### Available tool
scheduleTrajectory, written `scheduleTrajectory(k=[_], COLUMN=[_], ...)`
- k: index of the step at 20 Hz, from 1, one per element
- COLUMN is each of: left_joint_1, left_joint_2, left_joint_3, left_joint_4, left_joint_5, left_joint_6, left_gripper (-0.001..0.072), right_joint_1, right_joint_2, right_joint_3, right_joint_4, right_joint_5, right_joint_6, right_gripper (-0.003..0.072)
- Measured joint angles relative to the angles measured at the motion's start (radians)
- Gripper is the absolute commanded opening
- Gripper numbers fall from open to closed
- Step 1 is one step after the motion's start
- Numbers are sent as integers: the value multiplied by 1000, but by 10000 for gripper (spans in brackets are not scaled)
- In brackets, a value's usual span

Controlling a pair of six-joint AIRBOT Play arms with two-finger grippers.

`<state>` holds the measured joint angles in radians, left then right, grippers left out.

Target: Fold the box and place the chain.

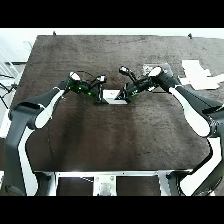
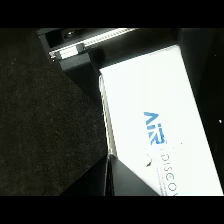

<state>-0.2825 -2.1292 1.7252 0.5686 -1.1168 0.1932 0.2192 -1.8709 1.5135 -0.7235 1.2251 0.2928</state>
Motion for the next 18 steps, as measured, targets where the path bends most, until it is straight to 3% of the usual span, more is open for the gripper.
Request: scheduleTrajectory(k=[11, 14, 18], left_joint_1=[0, 0, 0], left_joint_2=[0, 0, 0], left_joint_3=[0, 0, 0], left_joint_4=[-2, -2, -2], left_joint_5=[-1, -1, -1], left_joint_6=[-4, -3, -2], left_gripper=[626, 626, 626], right_joint_1=[-17, -20, -39], right_joint_2=[271, 420, 702], right_joint_3=[-41, -158, -424], right_joint_4=[152, 158, 165], right_joint_5=[-2, -73, -281], right_joint_6=[-10, 21, 61], right_gripper=[0, 0, 2])
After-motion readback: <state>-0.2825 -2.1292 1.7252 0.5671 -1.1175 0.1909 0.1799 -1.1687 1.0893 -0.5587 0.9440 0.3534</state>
